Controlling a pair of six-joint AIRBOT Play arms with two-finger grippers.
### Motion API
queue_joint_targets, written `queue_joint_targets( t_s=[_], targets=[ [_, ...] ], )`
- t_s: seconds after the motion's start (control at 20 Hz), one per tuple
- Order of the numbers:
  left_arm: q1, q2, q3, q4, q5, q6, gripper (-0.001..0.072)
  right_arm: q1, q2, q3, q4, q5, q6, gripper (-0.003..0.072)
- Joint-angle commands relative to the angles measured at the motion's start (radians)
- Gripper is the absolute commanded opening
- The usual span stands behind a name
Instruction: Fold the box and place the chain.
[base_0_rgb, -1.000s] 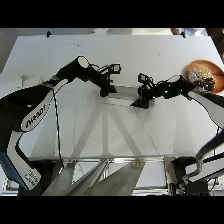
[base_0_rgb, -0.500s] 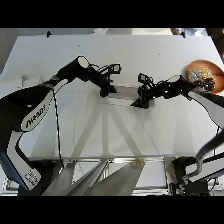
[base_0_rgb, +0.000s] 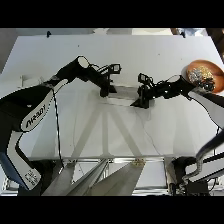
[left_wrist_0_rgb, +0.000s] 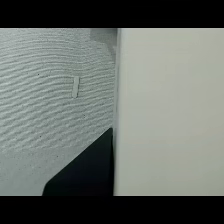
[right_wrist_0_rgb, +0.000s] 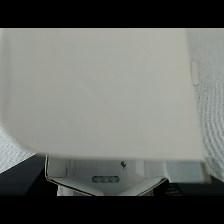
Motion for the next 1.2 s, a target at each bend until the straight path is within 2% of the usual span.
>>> queue_joint_targets(
  t_s=[0.0,0.55,0.6,0.7,0.75,0.95,1.15],
  targets=[
    [0.000,0.000,0.000,0.000,0.000,0.000,0.0016,0.000,0.000,0.001,0.000,0.000,0.000,0.0330],
    [0.000,0.000,0.000,-0.013,0.009,0.001,0.0019,0.000,0.000,0.001,0.000,0.002,0.000,0.0339],
    [0.000,0.000,0.000,-0.018,0.008,0.001,0.0065,0.000,0.000,0.001,0.000,0.002,0.000,0.0339],
    [0.000,0.001,0.000,-0.017,0.007,0.000,0.0315,0.000,0.000,0.001,0.000,0.002,0.000,0.0339],
    [0.000,0.002,0.000,-0.017,0.006,0.000,0.0357,0.000,0.000,0.001,0.000,0.002,0.000,0.0339],
    [0.003,0.006,0.000,-0.014,-0.018,-0.003,0.0357,0.000,0.000,0.001,0.000,0.002,0.000,0.0339],
    [0.027,0.053,0.001,-0.002,-0.071,-0.010,0.0358,0.000,0.000,0.001,0.000,0.002,0.000,0.0339]
  ],
)
